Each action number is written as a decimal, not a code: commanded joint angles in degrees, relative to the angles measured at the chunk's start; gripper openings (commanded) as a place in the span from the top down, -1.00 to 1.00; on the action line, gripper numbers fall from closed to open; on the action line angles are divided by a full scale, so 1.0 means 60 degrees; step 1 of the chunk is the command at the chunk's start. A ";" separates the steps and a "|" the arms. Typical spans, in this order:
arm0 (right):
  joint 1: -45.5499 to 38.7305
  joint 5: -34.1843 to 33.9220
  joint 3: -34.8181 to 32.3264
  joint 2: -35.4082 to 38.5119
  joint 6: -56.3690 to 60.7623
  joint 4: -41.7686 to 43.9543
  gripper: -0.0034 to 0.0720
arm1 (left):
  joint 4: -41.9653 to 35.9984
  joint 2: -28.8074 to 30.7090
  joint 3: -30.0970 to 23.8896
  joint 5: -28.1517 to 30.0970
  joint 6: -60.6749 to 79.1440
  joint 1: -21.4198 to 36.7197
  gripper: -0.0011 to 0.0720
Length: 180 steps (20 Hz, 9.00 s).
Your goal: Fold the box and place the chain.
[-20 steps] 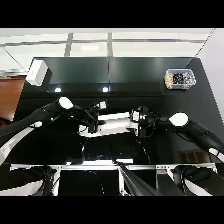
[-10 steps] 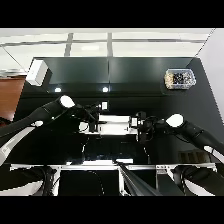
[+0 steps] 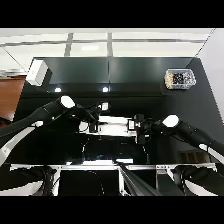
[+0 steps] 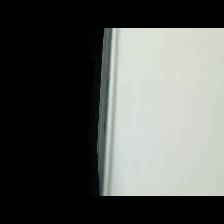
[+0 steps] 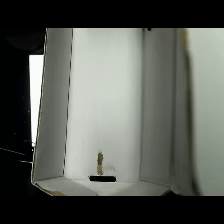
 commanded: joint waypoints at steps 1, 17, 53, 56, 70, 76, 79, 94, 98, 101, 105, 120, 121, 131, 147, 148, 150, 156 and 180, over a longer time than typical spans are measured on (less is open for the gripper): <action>0.0142 -0.0331 0.0011 -0.0102 0.0958 -0.0441 -0.95 | -0.0018 -0.0004 0.0011 0.0022 -0.0033 0.0000 0.91; 0.0306 -0.0645 0.0011 -0.0186 0.0943 -0.0433 -0.95 | -0.0091 -0.0004 0.0011 -0.0036 -0.0036 0.0000 0.91; 0.0080 -0.0222 0.0007 -0.0189 0.1239 -0.1009 -0.95 | -0.0015 -0.0106 0.0000 -0.0160 -0.0036 0.0000 0.91; 0.0080 -0.0226 0.0007 -0.0189 0.1239 -0.1009 -0.95 | -0.0015 -0.0102 0.0004 -0.0171 -0.0033 0.0000 0.91; 0.0084 -0.0459 0.0007 -0.0189 0.1413 -0.0962 -0.34 | -0.0018 -0.0102 0.0004 -0.0211 -0.0036 0.0004 0.90; 0.0084 -0.0463 0.0007 -0.0189 0.1413 -0.0962 -0.34 | -0.0007 0.0193 0.0015 -0.0251 -0.1537 0.0182 -0.14; 0.0080 -0.0415 0.0007 -0.0189 0.1406 -0.0980 -0.33 | 0.0069 0.0801 0.0015 -0.0514 -0.1789 0.0583 -1.00; 0.0098 -0.0113 0.0007 -0.0189 0.1235 -0.1184 0.12 | -0.0437 0.2703 -0.0306 -0.3803 -0.6969 0.0965 0.91; 0.0098 -0.0109 0.0007 -0.0189 0.1231 -0.1184 0.12 | -0.1268 0.2637 -0.0616 -0.0641 -0.6422 0.0219 0.91; 0.0098 -0.0113 0.0007 -0.0189 0.1235 -0.1184 0.12 | -0.0648 0.2634 -0.0608 0.0656 -0.6422 0.0226 0.91; 0.0098 -0.0113 0.0007 -0.0189 0.1231 -0.1184 0.12 | 0.0375 0.2211 -0.0605 0.1570 -0.6481 0.0219 0.91; 0.0098 -0.0117 0.0007 -0.0189 0.1235 -0.1184 0.12 | 0.3246 0.2710 0.0273 -0.0718 -0.8083 0.1373 0.91; 0.0098 -0.0117 0.0004 -0.0189 0.1235 -0.1184 0.12 | 0.3716 0.3147 0.0226 -0.1177 -0.8087 0.1832 0.91; 0.0098 -0.0117 0.0004 -0.0189 0.1231 -0.1188 0.12 | 0.3005 0.3869 -0.1698 -0.2623 -0.2765 0.2189 -0.99; 0.0098 -0.0117 0.0007 -0.0189 0.1231 -0.1188 0.12 | 0.2594 0.2419 -0.1654 0.0149 -0.2747 -0.0616 0.44; 0.0098 -0.0117 0.0004 -0.0189 0.1231 -0.1188 0.12 | 0.2408 0.2419 -0.1654 0.0142 -0.2758 -0.0616 0.52; 0.0098 -0.0117 0.0004 -0.0189 0.1231 -0.1188 0.12 | 0.1832 0.2415 -0.1657 0.0117 -0.2758 -0.0616 0.59; 0.0098 -0.0117 0.0004 -0.0189 0.1231 -0.1188 0.12 | 0.0433 0.2080 -0.1698 0.0200 -0.2772 -0.0616 0.59; 0.0102 -0.0106 0.0004 -0.0189 0.1235 -0.1180 0.12 | 0.3595 0.3391 -0.1260 -0.1432 -0.8178 0.1355 0.91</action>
